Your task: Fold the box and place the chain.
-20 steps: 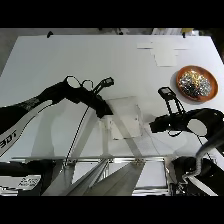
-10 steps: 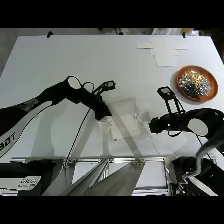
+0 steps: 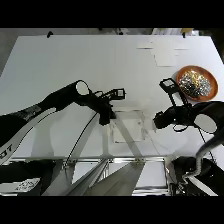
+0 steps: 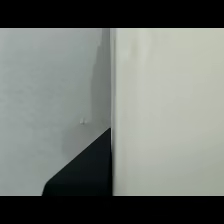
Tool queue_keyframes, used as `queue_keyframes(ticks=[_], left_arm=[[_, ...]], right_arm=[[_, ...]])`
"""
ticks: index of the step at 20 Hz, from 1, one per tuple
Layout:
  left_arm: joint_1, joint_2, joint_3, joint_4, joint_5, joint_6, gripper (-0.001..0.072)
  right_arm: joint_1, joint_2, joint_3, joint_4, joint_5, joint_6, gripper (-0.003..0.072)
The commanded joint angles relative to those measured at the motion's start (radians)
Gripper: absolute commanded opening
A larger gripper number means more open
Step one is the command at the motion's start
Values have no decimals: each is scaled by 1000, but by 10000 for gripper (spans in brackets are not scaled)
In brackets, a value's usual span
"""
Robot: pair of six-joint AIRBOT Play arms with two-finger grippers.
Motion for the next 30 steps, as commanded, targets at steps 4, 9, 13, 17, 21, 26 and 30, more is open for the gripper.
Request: queue_keyframes(ticks=[4, 9, 13, 17, 21, 26, 30], left_arm=[[-23, -23, 0, -58, 69, 87, 4], [-31, -71, 0, -13, 68, 108, 4], [-35, -54, 16, 51, 52, 22, 1], [-35, -53, 37, 109, 35, 35, 0], [-35, -63, 37, 108, 37, 50, 1], [-35, -71, 37, 108, 37, 50, 5], [-35, -71, 37, 108, 40, 49, 7]], right_arm=[[1, 0, 6, -41, -24, -5, 360], [1, 1, 6, -40, -36, -21, 360], [1, 0, 6, -37, -38, -30, 360], [1, 0, 6, -37, -40, -30, 360], [1, 0, 6, -37, -40, -31, 360], [1, 0, 6, -37, -40, -30, 360], [1, 0, 6, -37, -40, -31, 360]])
